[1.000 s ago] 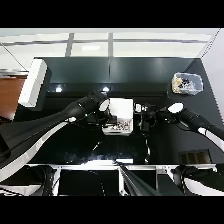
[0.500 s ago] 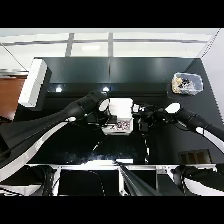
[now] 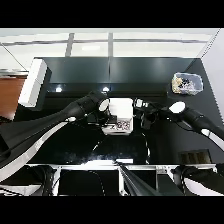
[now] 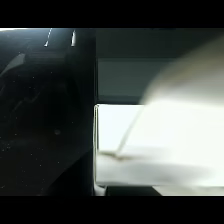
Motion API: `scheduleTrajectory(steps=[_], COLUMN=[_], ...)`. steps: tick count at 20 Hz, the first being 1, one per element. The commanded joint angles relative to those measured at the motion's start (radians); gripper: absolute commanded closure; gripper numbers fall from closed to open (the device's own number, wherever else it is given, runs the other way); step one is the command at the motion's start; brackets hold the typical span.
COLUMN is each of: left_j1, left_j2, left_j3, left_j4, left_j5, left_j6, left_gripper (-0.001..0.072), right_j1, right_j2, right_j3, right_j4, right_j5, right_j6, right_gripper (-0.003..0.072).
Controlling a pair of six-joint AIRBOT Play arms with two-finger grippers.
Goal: Fold the box and place the chain.
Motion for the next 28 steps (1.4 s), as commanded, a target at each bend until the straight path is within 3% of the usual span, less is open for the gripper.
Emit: scheduleTrajectory(steps=[1, 8, 10, 13, 19, 20, 21, 22, 28], left_j1=[0.000, 0.000, 0.000, 0.000, 0.000, 0.000, 0.000, 0.000, 0.000], left_j2=[0.000, 0.000, 0.000, 0.000, 0.000, 0.000, 0.000, 0.000, 0.000], left_j3=[0.000, 0.000, 0.000, 0.000, 0.000, 0.000, 0.000, 0.000, 0.000], left_j4=[0.000, 0.000, 0.000, 0.000, 0.000, 0.000, 0.000, 0.000, 0.000], left_j5=[0.001, 0.001, 0.001, 0.002, 0.002, 0.000, 0.000, -0.002, -0.001], left_j6=[0.000, 0.000, 0.000, 0.000, 0.000, 0.000, 0.000, 0.000, 0.000], left_gripper=[0.0676, 0.0676, 0.0676, 0.0676, 0.0676, 0.0676, 0.0676, 0.0676, 0.0676], right_j1=[-0.039, -0.047, -0.047, -0.043, 0.025, 0.030, 0.030, 0.027, -0.119], right_j2=[0.120, 0.445, 0.490, 0.497, 0.396, 0.378, 0.367, 0.365, 0.402], right_j3=[0.001, 0.050, 0.098, 0.117, 0.046, 0.034, 0.032, 0.033, 0.053], right_j4=[-0.037, -0.027, 0.042, 0.255, 0.217, 0.214, 0.193, 0.163, 0.103], right_j5=[0.051, 0.241, 0.309, 0.380, 0.294, 0.292, 0.295, 0.294, 0.385], right_j6=[0.206, 0.586, 0.655, 0.666, 0.718, 0.717, 0.719, 0.729, 0.740], right_gripper=[0.0671, 0.0671, 0.0671, 0.0670, 0.0661, 0.0628, 0.0443, 0.0352, 0.0352])
